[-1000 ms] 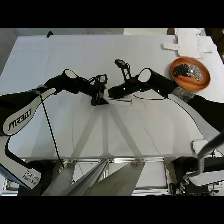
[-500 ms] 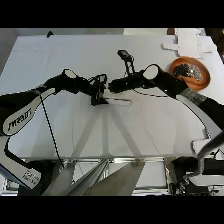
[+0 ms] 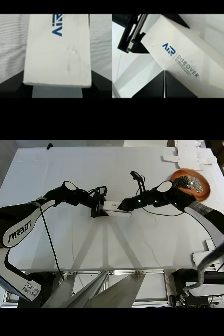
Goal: Fold the box and place the chain.
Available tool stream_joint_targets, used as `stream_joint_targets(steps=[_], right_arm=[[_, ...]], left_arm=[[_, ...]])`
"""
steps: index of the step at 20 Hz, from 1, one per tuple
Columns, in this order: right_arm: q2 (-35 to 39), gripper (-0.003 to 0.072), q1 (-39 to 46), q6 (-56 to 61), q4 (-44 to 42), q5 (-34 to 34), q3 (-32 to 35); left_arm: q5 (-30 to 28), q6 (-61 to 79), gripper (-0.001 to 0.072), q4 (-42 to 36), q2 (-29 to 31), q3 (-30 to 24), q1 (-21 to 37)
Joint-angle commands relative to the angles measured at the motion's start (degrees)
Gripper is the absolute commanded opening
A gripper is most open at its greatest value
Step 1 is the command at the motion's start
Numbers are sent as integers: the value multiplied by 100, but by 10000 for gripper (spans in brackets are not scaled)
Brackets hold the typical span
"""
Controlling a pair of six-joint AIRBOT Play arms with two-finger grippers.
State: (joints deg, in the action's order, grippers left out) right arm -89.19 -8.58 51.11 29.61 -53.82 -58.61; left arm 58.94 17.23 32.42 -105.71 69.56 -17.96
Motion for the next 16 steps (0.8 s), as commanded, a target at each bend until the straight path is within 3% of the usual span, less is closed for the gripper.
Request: stream_joint_targets(steps=[1,16], right_arm=[[-199,10,-79,-59,-136,-26,175],[549,12,-306,48,-549,442,-76]], left_arm=[[0,-15,275,0,2,4,0],[0,-15,275,0,2,4,0]])
